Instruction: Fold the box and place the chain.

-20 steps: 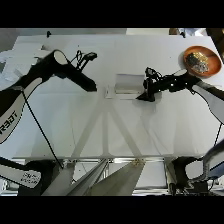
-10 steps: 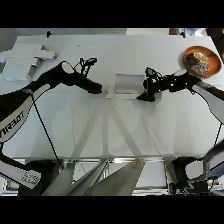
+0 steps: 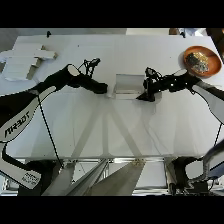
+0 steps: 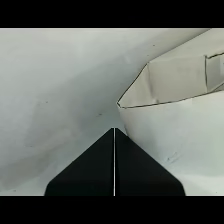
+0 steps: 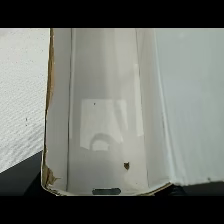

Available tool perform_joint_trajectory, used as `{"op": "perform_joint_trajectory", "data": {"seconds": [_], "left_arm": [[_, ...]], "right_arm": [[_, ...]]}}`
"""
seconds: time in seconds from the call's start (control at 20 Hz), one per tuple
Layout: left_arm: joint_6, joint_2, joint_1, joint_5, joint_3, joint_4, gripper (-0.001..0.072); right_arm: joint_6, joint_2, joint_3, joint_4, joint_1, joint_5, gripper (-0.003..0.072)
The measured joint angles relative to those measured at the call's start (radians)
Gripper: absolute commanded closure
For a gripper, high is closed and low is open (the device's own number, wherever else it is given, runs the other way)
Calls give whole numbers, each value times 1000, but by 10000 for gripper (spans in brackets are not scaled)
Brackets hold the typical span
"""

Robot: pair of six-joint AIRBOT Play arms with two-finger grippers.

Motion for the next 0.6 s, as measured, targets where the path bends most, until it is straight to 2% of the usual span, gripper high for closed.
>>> {"op": "perform_joint_trajectory", "data": {"seconds": [0.3, 0.4, 0.6], "left_arm": [[2, 0, 0, -16, 0, -66, 688], [14, 2, 0, -32, 0, -87, 611], [58, 11, 1, -66, 0, -108, 610]], "right_arm": [[0, 0, 0, 0, 0, 0, 165], [0, 0, 0, 0, 0, 0, 165], [0, 0, 0, 0, 0, 0, 165]]}}
